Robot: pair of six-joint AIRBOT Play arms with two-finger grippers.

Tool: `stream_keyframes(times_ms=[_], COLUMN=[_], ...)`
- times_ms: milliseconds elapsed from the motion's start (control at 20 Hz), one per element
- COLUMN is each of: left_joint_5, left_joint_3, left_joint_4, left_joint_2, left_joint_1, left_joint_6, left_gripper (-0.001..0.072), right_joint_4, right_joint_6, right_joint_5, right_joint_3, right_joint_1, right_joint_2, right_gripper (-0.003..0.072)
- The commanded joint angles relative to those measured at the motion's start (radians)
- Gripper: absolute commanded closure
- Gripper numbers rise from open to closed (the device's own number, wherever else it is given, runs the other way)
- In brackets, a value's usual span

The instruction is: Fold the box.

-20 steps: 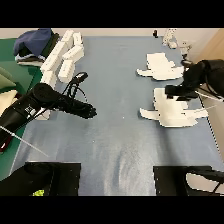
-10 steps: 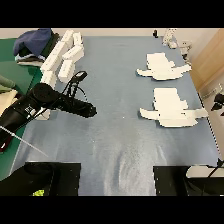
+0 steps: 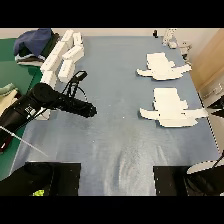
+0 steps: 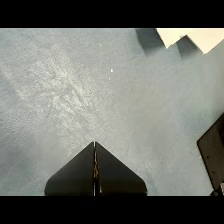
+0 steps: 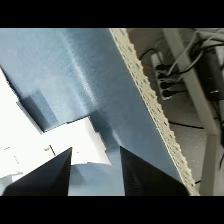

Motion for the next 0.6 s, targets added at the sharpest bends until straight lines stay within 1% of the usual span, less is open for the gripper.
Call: stream_keyframes(times_ms=[0,50,100,150,200,250,350,400,450,550], left_joint_5=[0.002,0.002,0.002,0.002,0.002,0.002,0.0,0.0,0.0,0.003], left_joint_3=[0.0,0.0,0.0,0.0,0.0,0.0,0.0,0.0,0.0,0.0], left_joint_4=[0.0,-0.001,0.0,0.0,0.0,0.0,0.0,0.0,0.0,0.0], left_joint_2=[0.0,0.0,0.0,0.0,0.0,0.0,0.0,0.0,0.0,0.0], left_joint_1=[0.0,0.0,0.0,0.0,0.0,0.0,0.0,0.0,0.0,0.0], left_joint_6=[0.0,0.0,0.0,0.0,0.0,0.0,0.0,0.0,0.0,0.0], left_gripper=[0.0698,0.0698,0.0698,0.0698,0.0697,0.0698,0.0698,0.0698,0.0698,0.0698], right_joint_4=[0.063,0.065,0.068,0.069,0.08,0.105,0.132,0.132,0.133,0.14], right_joint_6=[-0.073,-0.087,-0.087,-0.088,-0.092,-0.106,-0.113,-0.113,-0.114,-0.11], right_joint_5=[-0.079,-0.085,-0.093,-0.099,-0.108,-0.117,-0.131,-0.138,-0.15,-0.156], right_joint_3=[0.022,0.023,0.023,0.023,0.023,0.023,0.023,0.023,0.023,0.023], right_joint_1=[-0.004,-0.004,-0.004,-0.004,-0.004,-0.004,0.011,0.023,0.043,0.099], right_joint_2=[-0.068,-0.067,-0.068,-0.068,-0.068,-0.068,-0.067,-0.067,-0.067,-0.061], right_gripper=[0.0293,0.0294,0.0317,0.0359,0.036,0.041,0.0429,0.0486,0.0634,0.0684])
